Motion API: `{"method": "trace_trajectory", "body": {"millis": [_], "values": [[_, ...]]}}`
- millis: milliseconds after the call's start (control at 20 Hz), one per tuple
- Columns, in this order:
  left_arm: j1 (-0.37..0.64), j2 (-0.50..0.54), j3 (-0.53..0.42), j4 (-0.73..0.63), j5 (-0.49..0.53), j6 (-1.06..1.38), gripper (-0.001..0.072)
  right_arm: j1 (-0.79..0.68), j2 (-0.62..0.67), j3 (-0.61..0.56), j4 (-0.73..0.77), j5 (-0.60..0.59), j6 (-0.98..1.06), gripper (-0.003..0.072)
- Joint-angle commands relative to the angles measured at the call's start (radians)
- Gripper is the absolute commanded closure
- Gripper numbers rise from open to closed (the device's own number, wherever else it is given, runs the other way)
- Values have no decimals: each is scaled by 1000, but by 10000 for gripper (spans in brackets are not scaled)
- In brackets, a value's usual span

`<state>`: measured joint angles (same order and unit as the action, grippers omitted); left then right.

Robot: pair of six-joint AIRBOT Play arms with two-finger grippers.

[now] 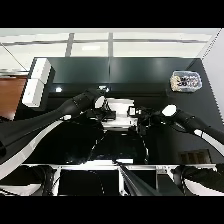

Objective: Fold the box and place the chain.

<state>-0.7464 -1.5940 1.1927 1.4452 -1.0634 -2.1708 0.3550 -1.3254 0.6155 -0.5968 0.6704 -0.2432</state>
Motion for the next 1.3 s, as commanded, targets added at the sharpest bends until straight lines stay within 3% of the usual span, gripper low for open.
{"method": "trace_trajectory", "body": {"millis": [0,100,150,200,250,400,500,900,1250], "values": [[1,0,1,-21,6,-14,350,1,-1,0,1,-1,0,215],[1,0,1,-17,4,-14,356,1,-1,0,1,-1,0,215],[1,0,1,-16,5,-14,461,1,-1,0,1,-1,0,215],[1,0,1,-14,8,-14,668,1,-1,0,1,-1,0,215],[1,0,1,-15,14,-14,684,1,-1,0,1,-1,0,215],[1,0,1,-13,11,-5,685,1,-1,0,0,-1,5,213],[1,0,1,-6,-1,2,685,0,4,0,-1,-2,52,-20],[1,0,1,21,-39,3,685,0,174,0,-281,129,253,-19],[0,0,1,18,-39,18,684,-4,170,0,-171,109,241,-18]]}}
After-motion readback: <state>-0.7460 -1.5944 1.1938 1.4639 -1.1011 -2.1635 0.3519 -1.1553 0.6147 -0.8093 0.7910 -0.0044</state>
